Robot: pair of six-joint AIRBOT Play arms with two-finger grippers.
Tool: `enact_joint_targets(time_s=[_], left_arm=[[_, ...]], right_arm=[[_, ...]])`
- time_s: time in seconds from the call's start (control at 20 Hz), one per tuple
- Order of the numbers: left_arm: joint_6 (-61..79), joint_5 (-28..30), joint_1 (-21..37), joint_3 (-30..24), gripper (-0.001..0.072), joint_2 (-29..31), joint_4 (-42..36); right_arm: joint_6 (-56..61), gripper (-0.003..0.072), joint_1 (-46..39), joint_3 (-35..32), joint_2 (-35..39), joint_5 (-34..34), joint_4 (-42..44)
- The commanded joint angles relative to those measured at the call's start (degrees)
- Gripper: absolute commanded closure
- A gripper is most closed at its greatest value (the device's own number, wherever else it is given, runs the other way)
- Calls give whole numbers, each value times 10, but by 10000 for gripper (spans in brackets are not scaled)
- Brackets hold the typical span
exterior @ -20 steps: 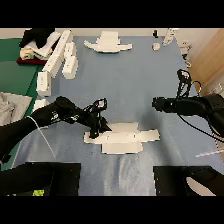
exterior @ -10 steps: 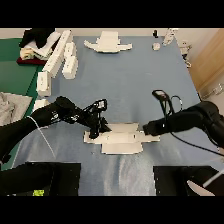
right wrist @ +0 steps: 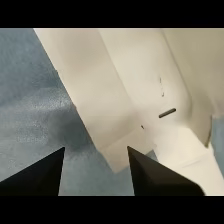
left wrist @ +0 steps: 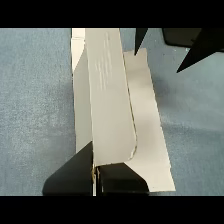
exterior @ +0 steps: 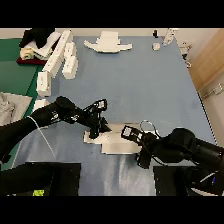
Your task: Fold the box.
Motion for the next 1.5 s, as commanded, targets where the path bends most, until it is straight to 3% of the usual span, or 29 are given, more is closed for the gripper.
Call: enact_joint_targets(time_s=[0.0,0.15,0.35,0.55,0.75,0.8,1.0,1.25,1.45], left_arm=[[0,0,0,0,696,0,0],[0,0,0,0,696,0,0],[0,0,0,0,697,0,0],[0,0,0,0,696,0,0],[0,0,0,0,696,0,0],[0,0,0,0,696,0,0],[0,0,0,0,696,0,0],[0,0,0,0,696,0,0],[0,0,0,0,697,0,0]], right_arm=[[-33,92,19,-5,-63,54,-31],[-24,97,19,-5,-71,72,-63],[99,98,19,20,-70,77,-171],[155,98,19,69,-70,21,-165],[155,91,19,71,-69,0,-170],[154,-34,19,72,-66,-11,-172],[152,-34,16,72,-49,-26,-187],[22,-34,-35,71,-45,7,-156],[-199,-34,-133,61,-45,45,-2]])
